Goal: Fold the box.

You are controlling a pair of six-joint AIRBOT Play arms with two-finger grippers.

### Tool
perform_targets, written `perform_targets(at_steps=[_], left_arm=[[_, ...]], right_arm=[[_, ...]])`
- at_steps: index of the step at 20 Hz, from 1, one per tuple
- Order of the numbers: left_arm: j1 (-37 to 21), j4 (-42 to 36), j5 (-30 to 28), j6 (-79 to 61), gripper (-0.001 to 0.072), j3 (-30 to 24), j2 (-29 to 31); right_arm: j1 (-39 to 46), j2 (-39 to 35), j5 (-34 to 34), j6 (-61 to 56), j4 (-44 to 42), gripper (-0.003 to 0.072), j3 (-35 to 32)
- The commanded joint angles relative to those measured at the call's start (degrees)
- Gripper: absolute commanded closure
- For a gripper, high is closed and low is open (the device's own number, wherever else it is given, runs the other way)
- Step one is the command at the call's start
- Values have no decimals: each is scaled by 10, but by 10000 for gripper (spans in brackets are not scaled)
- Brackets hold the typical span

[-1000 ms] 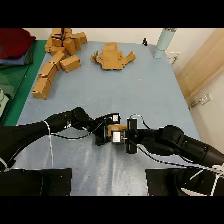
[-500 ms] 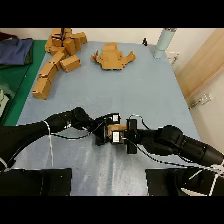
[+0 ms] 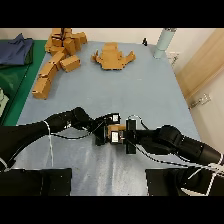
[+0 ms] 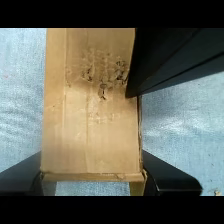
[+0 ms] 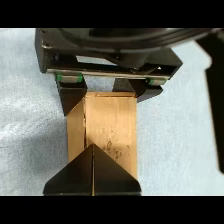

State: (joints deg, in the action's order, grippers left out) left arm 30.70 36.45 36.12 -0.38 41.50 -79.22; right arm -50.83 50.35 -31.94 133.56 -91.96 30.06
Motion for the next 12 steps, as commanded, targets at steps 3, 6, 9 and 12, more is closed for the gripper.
perform_targets(at_steps=[3, 6, 9, 12], left_arm=[[0, 0, 0, 0, 288, 0, 0], [0, 0, 0, 0, 288, 0, 0], [0, 0, 0, 0, 288, 0, 0], [0, 0, 0, 0, 288, 0, 0]], right_arm=[[0, 0, -1, 0, 0, 680, 0], [0, -25, -3, -4, 0, 680, 2], [8, -79, -46, -105, 50, 680, 15], [37, -138, -109, -315, 159, 680, 15]])
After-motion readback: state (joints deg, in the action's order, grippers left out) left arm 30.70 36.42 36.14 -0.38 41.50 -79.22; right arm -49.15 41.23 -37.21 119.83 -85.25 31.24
